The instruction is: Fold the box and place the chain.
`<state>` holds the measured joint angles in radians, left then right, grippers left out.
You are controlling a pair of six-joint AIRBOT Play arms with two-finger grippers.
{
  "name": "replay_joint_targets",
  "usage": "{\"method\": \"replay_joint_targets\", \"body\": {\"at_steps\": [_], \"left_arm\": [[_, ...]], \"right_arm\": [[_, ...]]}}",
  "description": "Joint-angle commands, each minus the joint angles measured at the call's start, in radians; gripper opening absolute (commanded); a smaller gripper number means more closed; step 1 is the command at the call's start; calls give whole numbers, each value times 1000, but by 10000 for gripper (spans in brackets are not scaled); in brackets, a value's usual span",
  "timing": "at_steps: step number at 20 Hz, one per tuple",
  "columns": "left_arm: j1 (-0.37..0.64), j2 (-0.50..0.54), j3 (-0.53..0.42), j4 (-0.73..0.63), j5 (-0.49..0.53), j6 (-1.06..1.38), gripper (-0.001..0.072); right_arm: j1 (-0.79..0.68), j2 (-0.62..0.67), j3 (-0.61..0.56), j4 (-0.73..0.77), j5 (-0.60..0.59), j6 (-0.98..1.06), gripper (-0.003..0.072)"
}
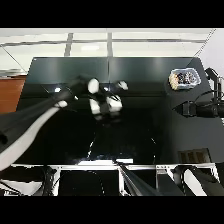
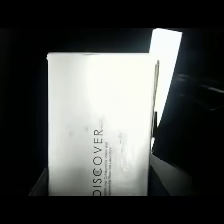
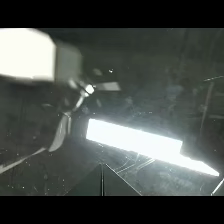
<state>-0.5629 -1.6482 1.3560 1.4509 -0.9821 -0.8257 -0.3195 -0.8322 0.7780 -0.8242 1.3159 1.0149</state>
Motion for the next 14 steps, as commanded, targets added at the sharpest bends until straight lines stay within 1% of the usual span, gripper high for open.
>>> {"method": "replay_joint_targets", "body": {"at_steps": [1, 3, 5, 6, 8, 10, 11, 12, 13, 14], "left_arm": [[243, -2, 65, 222, -21, -274, 272], [426, -28, 130, 246, -22, -352, 272], [593, -82, 223, 246, -27, -419, 274], [665, -123, 285, 241, -47, -445, 274], [773, -222, 426, 239, -97, -478, 274], [838, -340, 589, 207, -143, -495, 275], [858, -402, 678, 167, -161, -495, 276], [868, -454, 746, 132, -169, -495, 275], [872, -490, 782, 108, -162, -494, 276], [871, -508, 776, 102, -132, -494, 276]], "right_arm": [[-1, 0, 0, 2, -23, 14, 23], [0, 0, 0, 3, -33, 14, 23], [0, 0, 0, 3, -45, 14, 23], [0, 0, 0, 3, -47, 14, 23], [0, 0, -3, 4, -64, 14, 23], [0, 0, -11, 5, -97, 15, 23], [0, 0, -14, 5, -117, 21, 23], [0, 0, -16, 7, -133, 22, 23], [0, 0, -19, 11, -149, 23, 23], [0, 0, -23, 11, -161, 26, 23]]}}
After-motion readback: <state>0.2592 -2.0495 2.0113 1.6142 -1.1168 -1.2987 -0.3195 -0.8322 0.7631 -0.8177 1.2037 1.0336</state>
